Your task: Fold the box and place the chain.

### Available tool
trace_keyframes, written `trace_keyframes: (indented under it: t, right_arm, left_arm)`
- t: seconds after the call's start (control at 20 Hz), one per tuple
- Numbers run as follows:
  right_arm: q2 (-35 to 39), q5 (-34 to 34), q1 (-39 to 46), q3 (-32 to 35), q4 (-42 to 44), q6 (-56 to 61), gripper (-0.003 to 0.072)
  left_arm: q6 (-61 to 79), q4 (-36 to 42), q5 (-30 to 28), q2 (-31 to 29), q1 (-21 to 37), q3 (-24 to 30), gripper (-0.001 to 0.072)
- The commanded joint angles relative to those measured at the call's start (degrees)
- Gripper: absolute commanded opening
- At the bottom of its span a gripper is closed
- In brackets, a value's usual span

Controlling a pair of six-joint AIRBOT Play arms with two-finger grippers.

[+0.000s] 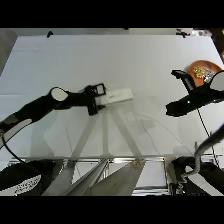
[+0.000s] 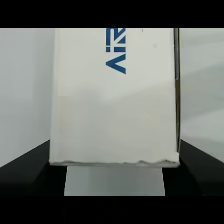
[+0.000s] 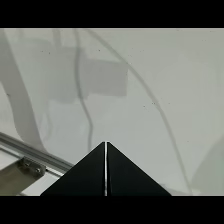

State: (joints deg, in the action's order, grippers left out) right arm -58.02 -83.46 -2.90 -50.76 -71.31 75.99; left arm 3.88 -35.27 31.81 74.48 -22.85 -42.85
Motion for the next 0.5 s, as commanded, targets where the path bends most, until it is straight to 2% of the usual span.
trace_keyframes:
  t: [0.0,0.2,0.3,0.45]
  right_arm:
    - [-0.02,0.7,0.04,-0.04,-1.42,0.0,0.002]
    - [-0.02,1.6,0.04,-0.04,-1.97,0.02,0.002]
    - [-0.02,1.9,0.04,-0.04,-1.97,0.02,0.002]
    - [-0.02,1.86,0.04,-0.04,-1.97,0.02,0.002]
  left_arm:
    - [-14.47,-12.24,-5.44,-3.78,12.02,-0.04,0.0357]
    - [-30.08,-25.83,-2.71,-3.96,29.24,-0.04,0.0357]
    - [-31.34,-27.41,0.7,-3.93,37.24,-0.04,0.0357]
    - [-31.34,-27.41,1.09,-3.93,47.1,-0.04,0.0357]
